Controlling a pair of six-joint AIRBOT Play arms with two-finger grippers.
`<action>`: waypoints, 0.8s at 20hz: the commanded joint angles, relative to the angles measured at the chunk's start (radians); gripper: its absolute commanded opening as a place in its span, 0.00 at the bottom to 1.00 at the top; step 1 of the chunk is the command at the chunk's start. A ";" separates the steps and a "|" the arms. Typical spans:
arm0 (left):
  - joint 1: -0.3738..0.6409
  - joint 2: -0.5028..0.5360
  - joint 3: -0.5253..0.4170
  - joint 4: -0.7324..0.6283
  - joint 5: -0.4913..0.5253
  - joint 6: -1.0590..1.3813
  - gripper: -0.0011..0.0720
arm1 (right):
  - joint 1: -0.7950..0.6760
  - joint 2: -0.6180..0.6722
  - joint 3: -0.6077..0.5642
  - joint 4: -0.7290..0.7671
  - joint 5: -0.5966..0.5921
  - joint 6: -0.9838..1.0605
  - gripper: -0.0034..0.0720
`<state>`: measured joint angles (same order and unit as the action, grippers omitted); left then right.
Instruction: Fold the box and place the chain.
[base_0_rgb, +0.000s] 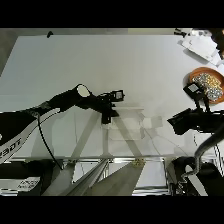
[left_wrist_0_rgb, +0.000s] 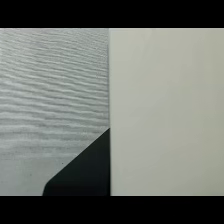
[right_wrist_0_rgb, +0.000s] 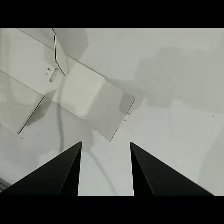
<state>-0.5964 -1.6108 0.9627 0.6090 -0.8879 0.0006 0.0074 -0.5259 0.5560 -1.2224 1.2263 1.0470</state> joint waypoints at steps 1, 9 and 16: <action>-0.001 -0.001 -0.001 0.006 0.011 -0.011 0.02 | 0.001 0.001 0.001 0.000 0.000 0.000 0.50; -0.003 -0.001 -0.001 0.013 0.047 -0.032 0.02 | 0.001 0.001 0.001 0.000 -0.011 0.000 0.50; -0.002 0.001 -0.001 0.003 0.058 -0.035 0.02 | 0.001 0.001 0.001 0.000 -0.015 0.000 0.50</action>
<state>-0.5987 -1.6112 0.9619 0.6209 -0.8440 -0.0338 0.0074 -0.5259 0.5564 -1.2224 1.2140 1.0466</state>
